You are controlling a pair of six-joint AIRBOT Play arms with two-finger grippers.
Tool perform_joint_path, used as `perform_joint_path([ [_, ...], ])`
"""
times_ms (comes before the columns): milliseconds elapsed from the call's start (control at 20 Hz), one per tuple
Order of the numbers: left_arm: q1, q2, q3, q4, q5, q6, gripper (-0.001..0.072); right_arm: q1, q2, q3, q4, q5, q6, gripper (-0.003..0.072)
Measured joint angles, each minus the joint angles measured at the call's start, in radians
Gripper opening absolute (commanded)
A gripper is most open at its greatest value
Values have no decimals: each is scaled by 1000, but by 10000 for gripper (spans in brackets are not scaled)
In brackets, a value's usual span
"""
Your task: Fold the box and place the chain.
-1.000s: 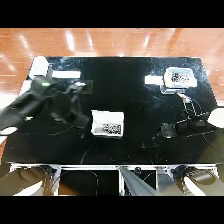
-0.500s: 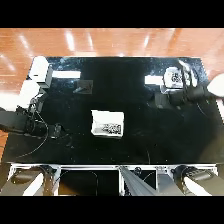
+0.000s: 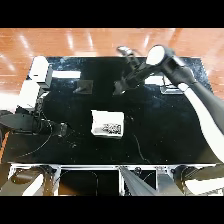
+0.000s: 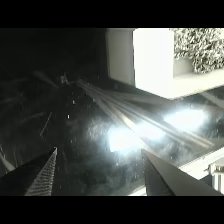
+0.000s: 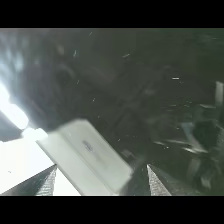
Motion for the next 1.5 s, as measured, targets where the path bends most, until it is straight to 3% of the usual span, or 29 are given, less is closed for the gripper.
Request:
perform_joint_path([
  [200, -6, -8, -1, -3, -8, 3, 618, 77, -38, 33, -48, 122, -61, 720],
  [600, -8, -38, -1, -8, -24, 3, 617, 118, -38, 42, 45, 348, -97, 720],
  [850, -8, -44, -1, -12, -23, 3, 617, 163, -24, 15, 42, 369, -113, 720],
  [1250, -8, -45, -1, -14, -27, 3, 617, 295, -20, -35, -169, 256, -161, 720],
  [1300, -8, -45, -1, -14, -28, 3, 617, 306, -20, -35, -185, 241, -170, 704],
  [1350, -8, -45, -1, -14, -29, 3, 617, 315, -20, -37, -199, 225, -179, 521],
  [1400, -8, -45, -1, -15, -30, 3, 617, 322, -19, -37, -205, 215, -187, 486],
  [1500, -8, -45, -1, -15, -30, 3, 617, 331, -16, -38, -215, 204, -207, 486],
])
